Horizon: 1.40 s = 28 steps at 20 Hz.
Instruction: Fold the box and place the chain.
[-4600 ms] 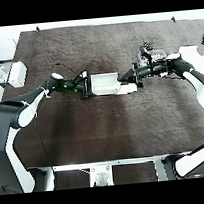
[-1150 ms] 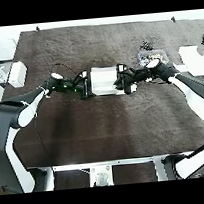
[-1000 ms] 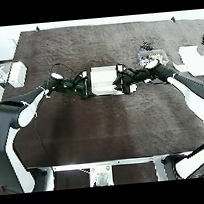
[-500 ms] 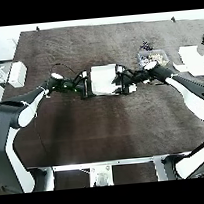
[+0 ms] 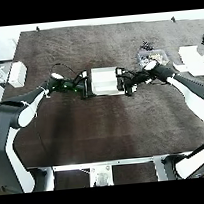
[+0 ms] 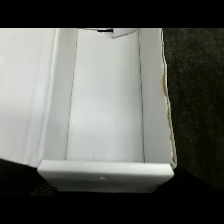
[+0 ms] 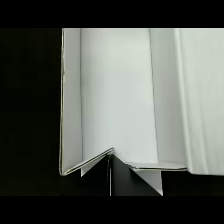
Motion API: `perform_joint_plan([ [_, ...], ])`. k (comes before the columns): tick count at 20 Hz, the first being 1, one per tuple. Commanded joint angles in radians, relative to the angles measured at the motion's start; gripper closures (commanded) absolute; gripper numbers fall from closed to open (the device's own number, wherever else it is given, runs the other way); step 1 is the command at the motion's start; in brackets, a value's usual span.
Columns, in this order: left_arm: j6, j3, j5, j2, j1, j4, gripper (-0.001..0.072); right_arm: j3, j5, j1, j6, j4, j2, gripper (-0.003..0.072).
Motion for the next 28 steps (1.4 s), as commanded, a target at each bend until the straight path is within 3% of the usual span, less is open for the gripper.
perform_joint_plan([
  [1, 0.000, 0.000, 0.000, 0.000, 0.000, 0.001, 0.0239, 0.000, 0.035, -0.018, 0.130, -0.106, 0.037, 0.0679],
  [5, 0.000, 0.000, 0.000, 0.000, 0.000, 0.001, 0.0240, 0.000, 0.103, -0.056, 0.299, -0.103, 0.149, 0.0681],
  [8, 0.000, 0.000, 0.000, 0.000, 0.000, 0.001, 0.0239, 0.001, 0.101, -0.121, 0.603, -0.102, 0.236, 0.0681],
  [11, 0.000, 0.000, 0.000, 0.000, 0.000, 0.001, 0.0239, -0.001, 0.101, -0.239, 0.869, -0.102, 0.249, 0.0682],
  [14, 0.000, 0.000, 0.000, 0.000, 0.000, 0.001, 0.0239, -0.041, 0.096, -0.369, 0.977, -0.094, 0.249, 0.0682],
  [20, 0.000, 0.000, 0.000, 0.000, 0.000, 0.001, 0.0239, -0.091, 0.094, -0.510, 1.043, 0.111, 0.124, 0.0683],
  [28, 0.000, 0.000, 0.000, 0.000, 0.000, 0.001, 0.0239, -0.089, 0.081, -0.319, 1.069, 0.232, -0.058, 0.0683],
])
